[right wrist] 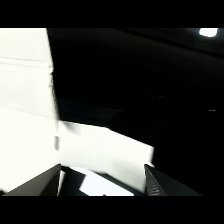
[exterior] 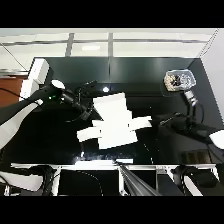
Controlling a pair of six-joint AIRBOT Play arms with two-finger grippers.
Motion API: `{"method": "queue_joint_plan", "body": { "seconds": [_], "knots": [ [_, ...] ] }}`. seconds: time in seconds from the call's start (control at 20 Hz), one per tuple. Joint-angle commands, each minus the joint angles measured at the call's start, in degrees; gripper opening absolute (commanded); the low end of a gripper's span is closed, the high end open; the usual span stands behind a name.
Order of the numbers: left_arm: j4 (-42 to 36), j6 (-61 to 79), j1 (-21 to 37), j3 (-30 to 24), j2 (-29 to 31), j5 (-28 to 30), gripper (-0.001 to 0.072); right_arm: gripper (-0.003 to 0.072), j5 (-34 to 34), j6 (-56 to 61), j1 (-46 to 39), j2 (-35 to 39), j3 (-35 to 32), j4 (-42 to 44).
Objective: Fold the box and place the chain.
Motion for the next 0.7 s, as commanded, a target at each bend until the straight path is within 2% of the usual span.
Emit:
{"method": "queue_joint_plan", "body": {
  "seconds": [0.0,0.1,0.15,0.2,0.3,0.45,0.65],
  "knots": [
    [5.9,1.7,-4.0,-2.1,8.6,12.9,0.0023,0.0605,12.5,-1.9,-3.0,0.0,8.2,-14.8],
    [2.8,9.5,-7.5,-7.5,13.4,24.9,0.0025,0.0604,13.7,-5.6,-2.9,-0.5,7.8,-14.4],
    [1.2,13.6,-8.9,-9.8,14.3,28.8,0.0026,0.0605,13.4,-7.2,-2.9,-1.3,7.5,-14.3],
    [0.6,17.6,-10.1,-11.5,14.3,30.3,0.0028,0.0605,12.3,-9.4,-2.9,-2.1,7.0,-13.7],
    [2.9,26.6,-12.3,-13.0,12.8,30.1,0.0029,0.0605,9.0,-16.7,-2.9,-3.9,5.3,-10.1],
    [4.1,28.0,-13.8,-13.0,11.4,30.2,0.0028,0.0605,6.0,-29.4,-2.0,-7.8,3.1,0.0],
    [4.0,27.3,-13.7,-13.0,10.4,30.3,0.0028,0.0605,1.8,-37.6,7.5,-15.3,1.8,0.7]
  ]
}}
